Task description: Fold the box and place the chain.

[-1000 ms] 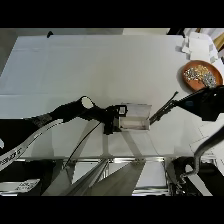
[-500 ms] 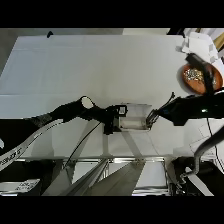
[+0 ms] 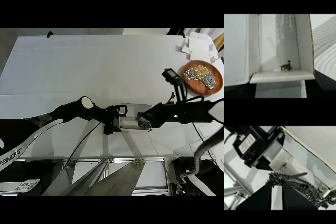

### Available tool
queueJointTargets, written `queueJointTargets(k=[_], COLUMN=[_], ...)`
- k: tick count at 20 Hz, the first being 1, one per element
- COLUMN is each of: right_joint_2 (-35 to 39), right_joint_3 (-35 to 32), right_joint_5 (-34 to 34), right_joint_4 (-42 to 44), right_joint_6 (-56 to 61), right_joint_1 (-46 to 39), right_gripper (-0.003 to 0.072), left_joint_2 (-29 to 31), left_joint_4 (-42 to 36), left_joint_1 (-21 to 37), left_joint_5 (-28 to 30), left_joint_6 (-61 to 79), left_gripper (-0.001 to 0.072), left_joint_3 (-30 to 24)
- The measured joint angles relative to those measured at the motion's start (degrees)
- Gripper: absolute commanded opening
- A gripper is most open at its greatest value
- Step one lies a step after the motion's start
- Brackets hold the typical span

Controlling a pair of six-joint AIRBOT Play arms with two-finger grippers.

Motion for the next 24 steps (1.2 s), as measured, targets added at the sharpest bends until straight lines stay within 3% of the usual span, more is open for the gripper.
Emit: queueJointTargets(k=[9, 24], right_joint_2=[-5.7, -11.61], right_joint_3=[-6.91, -7.82], right_joint_5=[-6.82, -9.03], right_joint_4=[-1.68, -2.51], right_joint_6=[-0.68, -0.7], right_joint_1=[1.49, 1.51], right_gripper=[0.0011, 0.0011], left_joint_2=[0.0, 0.0], left_joint_4=[0.0, 0.0], left_joint_1=[0.0, 0.0], left_joint_5=[0.0, 0.0], left_joint_6=[0.0, -0.02], left_gripper=[0.0069, 0.0069], left_joint_3=[0.0, 0.0])
